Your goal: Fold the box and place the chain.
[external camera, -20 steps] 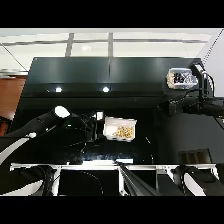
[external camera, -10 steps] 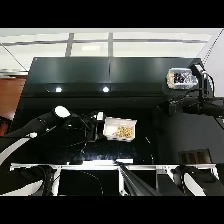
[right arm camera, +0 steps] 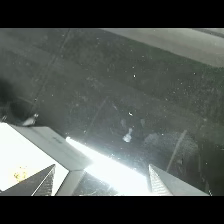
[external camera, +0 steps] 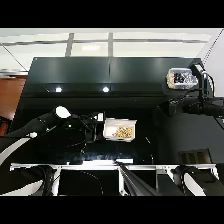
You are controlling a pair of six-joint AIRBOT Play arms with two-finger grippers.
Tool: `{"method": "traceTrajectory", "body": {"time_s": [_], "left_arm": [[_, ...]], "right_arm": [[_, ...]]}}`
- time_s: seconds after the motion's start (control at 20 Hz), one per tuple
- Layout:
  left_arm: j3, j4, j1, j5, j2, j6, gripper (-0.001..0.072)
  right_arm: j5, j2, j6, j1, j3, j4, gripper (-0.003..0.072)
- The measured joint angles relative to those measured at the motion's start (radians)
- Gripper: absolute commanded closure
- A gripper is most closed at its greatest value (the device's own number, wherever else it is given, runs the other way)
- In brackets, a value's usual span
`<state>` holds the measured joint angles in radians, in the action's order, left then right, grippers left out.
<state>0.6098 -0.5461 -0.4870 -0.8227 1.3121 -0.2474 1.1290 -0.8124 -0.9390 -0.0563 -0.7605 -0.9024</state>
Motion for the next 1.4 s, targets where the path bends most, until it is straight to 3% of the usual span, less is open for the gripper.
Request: {"method": "traceTrajectory", "body": {"time_s": [0.35, 0.75, 1.2, 1.4], "left_arm": [[0.000, -0.003, 0.000, 0.001, 0.000, 0.007, 0.0254], [0.000, -0.004, 0.000, 0.002, 0.000, 0.008, 0.0253], [0.000, -0.004, 0.000, 0.003, 0.000, 0.008, 0.0253], [0.000, -0.004, 0.000, 0.004, 0.000, 0.008, 0.0252]], "right_arm": [[-0.009, -0.017, -0.065, 0.091, 0.000, 0.001, -0.0009], [-0.186, -0.161, -0.149, 0.356, 0.000, 0.024, -0.0008], [-0.080, -0.202, 0.237, 0.449, 0.007, 0.014, -0.0008], [-0.097, -0.204, 0.325, 0.495, 0.038, 0.007, -0.0008]]}}
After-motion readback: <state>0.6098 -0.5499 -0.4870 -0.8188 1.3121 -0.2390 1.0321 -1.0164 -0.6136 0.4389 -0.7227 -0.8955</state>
